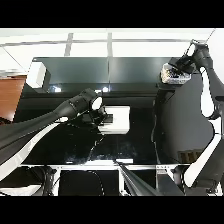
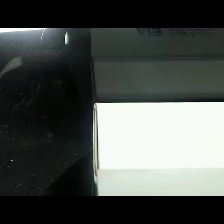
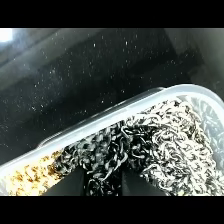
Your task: Fold the box and place the chain.
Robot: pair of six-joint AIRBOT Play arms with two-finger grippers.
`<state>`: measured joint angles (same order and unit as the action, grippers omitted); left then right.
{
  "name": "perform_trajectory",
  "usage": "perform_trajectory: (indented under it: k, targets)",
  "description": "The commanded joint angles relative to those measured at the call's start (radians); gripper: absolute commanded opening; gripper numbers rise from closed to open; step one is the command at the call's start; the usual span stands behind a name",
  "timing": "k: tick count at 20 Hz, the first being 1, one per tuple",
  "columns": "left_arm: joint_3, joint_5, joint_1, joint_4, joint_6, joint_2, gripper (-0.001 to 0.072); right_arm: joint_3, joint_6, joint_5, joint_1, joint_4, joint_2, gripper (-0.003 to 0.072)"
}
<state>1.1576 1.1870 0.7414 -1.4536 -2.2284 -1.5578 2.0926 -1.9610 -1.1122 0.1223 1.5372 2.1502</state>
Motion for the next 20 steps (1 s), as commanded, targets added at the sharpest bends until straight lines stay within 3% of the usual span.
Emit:
perform_trajectory:
  k: [1,12,20]
  targets:
    - [0.000,0.000,0.000,0.000,0.000,-0.001,0.0026,0.012,0.075,-0.099,0.012,-0.048,-0.019,0.0010]
    - [0.000,0.000,0.000,0.000,0.000,-0.001,0.0026,0.011,0.400,-0.167,-0.019,-0.105,-0.594,0.0008]
    - [0.000,0.000,0.000,0.000,0.000,-0.001,0.0026,0.011,0.407,-0.344,-0.037,-0.278,-0.910,0.0008]
